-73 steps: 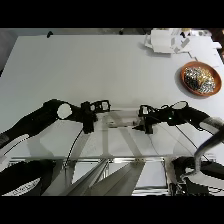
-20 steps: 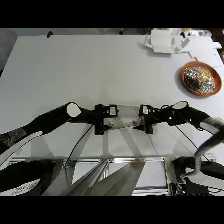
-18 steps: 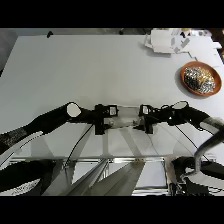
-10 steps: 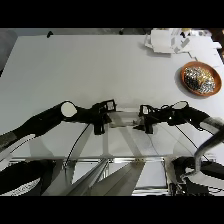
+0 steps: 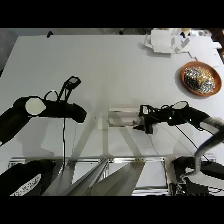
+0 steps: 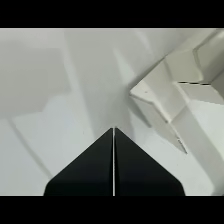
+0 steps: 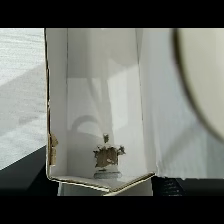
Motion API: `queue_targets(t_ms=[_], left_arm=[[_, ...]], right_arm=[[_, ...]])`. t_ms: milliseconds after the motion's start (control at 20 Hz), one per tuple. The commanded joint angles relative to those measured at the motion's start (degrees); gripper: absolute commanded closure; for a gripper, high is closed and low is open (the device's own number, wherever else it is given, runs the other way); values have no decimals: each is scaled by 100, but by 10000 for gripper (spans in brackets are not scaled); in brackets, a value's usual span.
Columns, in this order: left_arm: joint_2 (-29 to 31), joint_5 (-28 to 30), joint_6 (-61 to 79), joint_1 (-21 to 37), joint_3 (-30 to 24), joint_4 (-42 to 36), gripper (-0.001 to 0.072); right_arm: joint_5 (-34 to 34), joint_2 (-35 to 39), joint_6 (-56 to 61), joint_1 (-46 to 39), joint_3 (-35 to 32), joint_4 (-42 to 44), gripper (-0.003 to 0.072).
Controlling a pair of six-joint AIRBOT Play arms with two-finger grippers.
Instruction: Fold the box and place the chain.
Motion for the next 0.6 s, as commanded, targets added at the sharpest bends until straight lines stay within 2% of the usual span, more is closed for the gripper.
queue_targets(t_ms=[0,200,400,550], left_arm=[[-350,31,-811,267,-328,-568,706],[-1285,208,-796,138,-341,-1598,706],[-1827,310,-741,-105,-341,-1974,706],[-1967,413,-741,-260,-341,-2065,706]], right_arm=[[2,2,2,2,2,0,231],[0,2,2,2,2,0,231],[2,2,2,2,2,0,231],[2,2,2,2,2,0,231]])
